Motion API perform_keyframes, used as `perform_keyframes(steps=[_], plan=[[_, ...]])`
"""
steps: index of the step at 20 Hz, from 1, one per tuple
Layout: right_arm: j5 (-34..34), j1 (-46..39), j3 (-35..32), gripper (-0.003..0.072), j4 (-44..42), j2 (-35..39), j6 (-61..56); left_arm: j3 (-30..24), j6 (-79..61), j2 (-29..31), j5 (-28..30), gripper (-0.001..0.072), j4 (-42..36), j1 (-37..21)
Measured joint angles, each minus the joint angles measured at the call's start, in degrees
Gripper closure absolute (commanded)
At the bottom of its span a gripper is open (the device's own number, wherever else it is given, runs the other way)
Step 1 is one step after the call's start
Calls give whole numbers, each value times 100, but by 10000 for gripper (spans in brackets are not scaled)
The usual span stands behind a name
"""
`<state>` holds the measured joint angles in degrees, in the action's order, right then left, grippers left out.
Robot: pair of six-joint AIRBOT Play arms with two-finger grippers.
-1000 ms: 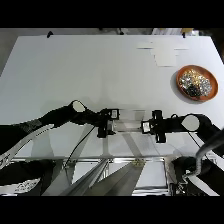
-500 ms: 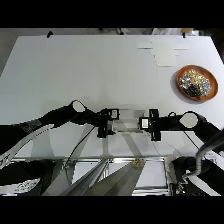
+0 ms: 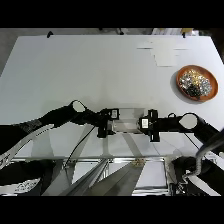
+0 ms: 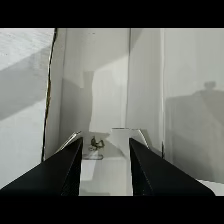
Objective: Fold the box and place the chain.
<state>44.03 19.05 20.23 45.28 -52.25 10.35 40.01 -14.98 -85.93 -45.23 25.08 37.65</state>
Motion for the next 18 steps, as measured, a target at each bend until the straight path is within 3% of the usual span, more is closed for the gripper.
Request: perform_keyframes(steps=[3,5,6,13,18], plan=[[39,-2,-13,380,50,37,-339,0,-2,0,0,540,0,2],[109,-7,-13,597,267,181,-1012,0,-2,0,0,540,0,0],[149,-4,-13,651,417,299,-1427,0,-2,0,0,540,0,0],[-7,-13,-15,666,2057,1519,-4898,0,2,0,0,540,-2,0],[-238,-479,-15,666,3530,1790,-7788,0,0,0,0,540,0,0]])
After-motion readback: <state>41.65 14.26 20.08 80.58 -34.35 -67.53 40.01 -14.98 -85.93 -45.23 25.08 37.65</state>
